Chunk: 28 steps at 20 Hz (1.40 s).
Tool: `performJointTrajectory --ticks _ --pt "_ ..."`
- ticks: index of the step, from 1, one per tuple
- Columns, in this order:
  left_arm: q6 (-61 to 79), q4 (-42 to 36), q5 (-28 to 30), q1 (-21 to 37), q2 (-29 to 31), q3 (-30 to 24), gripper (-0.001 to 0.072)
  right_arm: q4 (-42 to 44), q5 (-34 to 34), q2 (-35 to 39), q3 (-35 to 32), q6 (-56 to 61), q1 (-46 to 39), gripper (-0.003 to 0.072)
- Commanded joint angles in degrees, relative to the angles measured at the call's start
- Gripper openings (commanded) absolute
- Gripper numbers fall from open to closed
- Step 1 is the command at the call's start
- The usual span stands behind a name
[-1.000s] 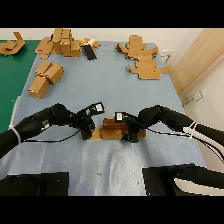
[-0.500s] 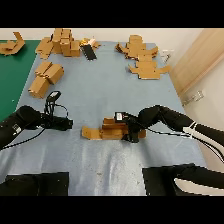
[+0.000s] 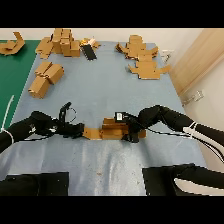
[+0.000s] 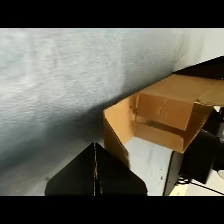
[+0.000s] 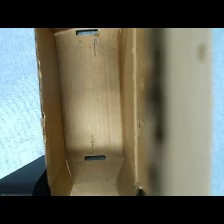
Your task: Fold the box.
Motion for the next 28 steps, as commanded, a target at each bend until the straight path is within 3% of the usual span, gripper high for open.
performJointTrajectory --ticks 1,7,10,13,15,19,23,28 --pt "-0.7 -4.2 4.7 -5.2 -1.3 -0.1 0.0009 0.0 0.0 0.0 0.0 0.0 0.0 0.0498" --pt "-2.1 -6.3 5.8 -9.0 -1.7 0.6 0.0006 0.0 0.0 0.0 0.0 0.0 0.0 0.0497" --pt "-5.9 -4.7 7.9 -14.2 -1.6 3.0 0.0003 0.0 0.0 0.0 0.0 0.0 0.0 0.0498" --pt "-19.6 8.8 12.7 -18.4 0.8 7.6 0.0003 0.0 0.0 0.0 0.0 0.0 0.0 0.0497" --pt "-28.2 16.9 12.5 -18.7 2.4 9.6 0.0003 0.0 0.0 0.0 0.0 0.0 0.0 0.0497" --pt "-32.0 20.3 9.9 -19.2 2.8 10.1 0.0003 0.0 0.0 0.0 0.0 0.0 0.0 0.0498" --pt "-46.4 34.8 11.0 -23.0 5.2 11.3 0.0002 0.0 0.0 0.0 0.0 0.0 0.0 0.0498" --pt "-50.6 35.1 13.4 -27.9 7.4 12.6 0.0003 0.0 0.0 0.0 0.0 0.0 0.0 0.0497"
